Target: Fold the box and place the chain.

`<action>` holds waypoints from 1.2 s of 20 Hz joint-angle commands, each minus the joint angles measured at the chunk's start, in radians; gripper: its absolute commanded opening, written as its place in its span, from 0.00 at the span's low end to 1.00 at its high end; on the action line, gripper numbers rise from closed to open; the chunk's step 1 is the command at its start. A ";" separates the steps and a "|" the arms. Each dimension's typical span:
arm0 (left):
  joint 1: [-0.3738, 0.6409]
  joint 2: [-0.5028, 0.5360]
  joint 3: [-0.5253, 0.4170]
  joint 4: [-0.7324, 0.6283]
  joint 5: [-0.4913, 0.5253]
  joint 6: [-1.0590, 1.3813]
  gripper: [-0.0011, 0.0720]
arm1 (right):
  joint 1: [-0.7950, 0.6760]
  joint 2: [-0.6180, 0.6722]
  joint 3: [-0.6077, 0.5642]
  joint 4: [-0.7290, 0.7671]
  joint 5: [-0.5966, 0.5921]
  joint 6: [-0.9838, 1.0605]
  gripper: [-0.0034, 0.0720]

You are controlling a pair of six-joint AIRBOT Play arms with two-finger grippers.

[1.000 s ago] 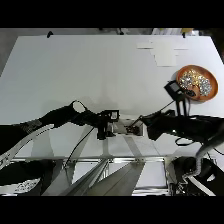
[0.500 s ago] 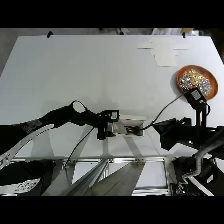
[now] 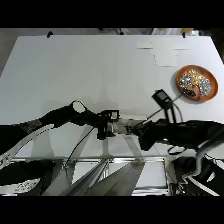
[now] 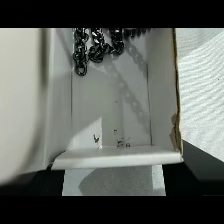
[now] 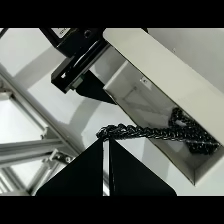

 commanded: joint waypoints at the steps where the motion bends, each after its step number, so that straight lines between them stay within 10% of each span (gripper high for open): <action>1: 0.001 0.001 0.000 0.000 0.000 0.000 0.25 | 0.044 -0.103 0.000 -0.023 -0.083 -0.004 0.07; 5: 0.001 0.001 0.000 0.000 0.000 0.000 0.25 | 0.044 -0.175 0.000 -0.067 -0.104 -0.005 0.11; 7: 0.001 0.001 0.000 0.000 0.000 0.000 0.25 | 0.044 -0.190 0.000 -0.070 -0.104 -0.008 0.32; 21: 0.001 0.001 0.000 0.000 0.000 0.000 0.25 | -0.480 -0.277 0.238 -0.337 0.289 -0.017 0.07; 22: 0.001 0.001 0.000 0.000 0.000 0.000 0.25 | -0.505 -0.308 0.238 -0.337 0.291 -0.017 0.12; 24: 0.001 0.001 0.000 0.000 0.000 0.000 0.25 | -0.519 -0.363 0.238 -0.338 0.281 -0.021 0.73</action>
